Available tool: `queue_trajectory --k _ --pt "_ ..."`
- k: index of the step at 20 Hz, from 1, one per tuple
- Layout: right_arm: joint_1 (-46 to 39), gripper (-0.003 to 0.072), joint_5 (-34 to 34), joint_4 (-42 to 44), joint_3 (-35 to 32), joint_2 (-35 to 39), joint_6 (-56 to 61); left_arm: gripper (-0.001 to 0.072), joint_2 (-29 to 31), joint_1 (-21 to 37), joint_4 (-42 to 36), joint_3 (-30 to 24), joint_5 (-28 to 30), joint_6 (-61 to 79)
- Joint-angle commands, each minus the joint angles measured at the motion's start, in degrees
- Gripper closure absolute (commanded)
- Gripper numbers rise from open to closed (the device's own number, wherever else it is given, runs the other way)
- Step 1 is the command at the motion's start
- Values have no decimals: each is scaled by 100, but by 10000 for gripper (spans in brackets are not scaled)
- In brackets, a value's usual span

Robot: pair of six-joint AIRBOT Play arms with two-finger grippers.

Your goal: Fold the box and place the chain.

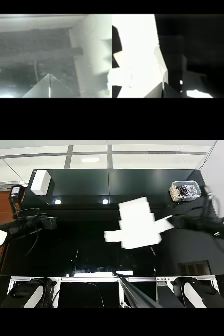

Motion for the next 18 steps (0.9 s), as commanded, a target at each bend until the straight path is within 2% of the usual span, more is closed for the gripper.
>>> queue_trajectory --k 1,3,5,7,9,10,11,12,15,18 --pt "1816 674 -2422 1663 -1182 428 214 683 -396 -293 -396 0 118 17" --pt "2719 674 -3316 2020 -1523 428 221 683 -750 -597 -656 7 348 20" --pt "3230 674 -3606 2052 -1720 424 326 683 -1134 -815 -979 39 525 22" --pt "3416 674 -3565 2052 -1849 422 323 683 -1655 -850 -1152 282 223 24" --pt "3482 674 -3515 2046 -1910 422 323 665 -2334 -765 -1419 706 -393 48" --pt "3480 674 -3508 2044 -1915 422 321 441 -2723 -726 -1707 946 -743 286" --pt "3480 674 -3515 2033 -1915 422 321 120 -3080 -693 -2033 1165 -1093 643" --pt "3480 674 -3536 2024 -1915 422 319 7 -3458 -682 -2343 1399 -1462 927" --pt "3480 674 -3536 2006 -1915 422 317 7 -4286 -774 -2833 1937 -1930 1565" --pt "3480 674 -3528 2006 -1915 422 317 8 -4942 -935 -2865 2439 -2225 1921"
